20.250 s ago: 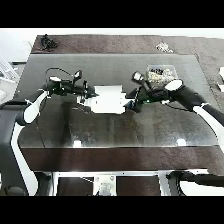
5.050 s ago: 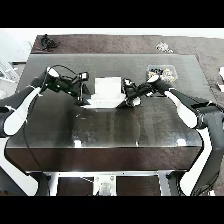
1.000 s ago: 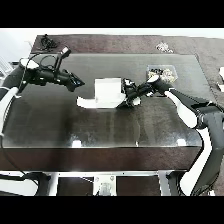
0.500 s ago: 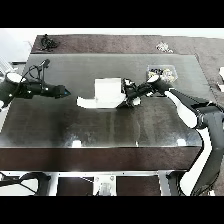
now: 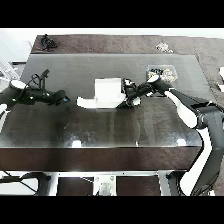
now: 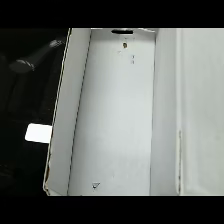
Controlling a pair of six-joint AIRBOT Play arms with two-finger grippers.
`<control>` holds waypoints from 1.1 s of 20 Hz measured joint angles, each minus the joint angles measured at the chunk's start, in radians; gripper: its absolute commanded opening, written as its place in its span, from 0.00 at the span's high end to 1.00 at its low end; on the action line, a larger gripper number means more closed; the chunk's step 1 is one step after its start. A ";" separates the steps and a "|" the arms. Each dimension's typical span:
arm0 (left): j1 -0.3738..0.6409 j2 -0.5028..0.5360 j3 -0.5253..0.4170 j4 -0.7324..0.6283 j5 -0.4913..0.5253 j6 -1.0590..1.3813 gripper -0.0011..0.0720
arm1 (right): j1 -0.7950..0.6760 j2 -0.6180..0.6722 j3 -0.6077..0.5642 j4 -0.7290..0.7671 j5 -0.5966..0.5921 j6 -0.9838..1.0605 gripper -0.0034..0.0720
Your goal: Fold the box and place the chain.
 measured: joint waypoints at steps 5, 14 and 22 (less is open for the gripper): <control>0.000 -0.108 -0.007 -0.135 0.003 0.089 0.96 | 0.000 0.000 0.000 0.000 0.000 0.000 0.21; -0.100 -0.197 -0.006 -0.252 0.064 0.155 0.96 | 0.000 0.000 0.000 0.000 0.000 0.000 0.21; -0.160 -0.211 0.028 -0.278 0.101 0.146 0.95 | 0.000 0.000 0.000 0.000 0.000 0.000 0.21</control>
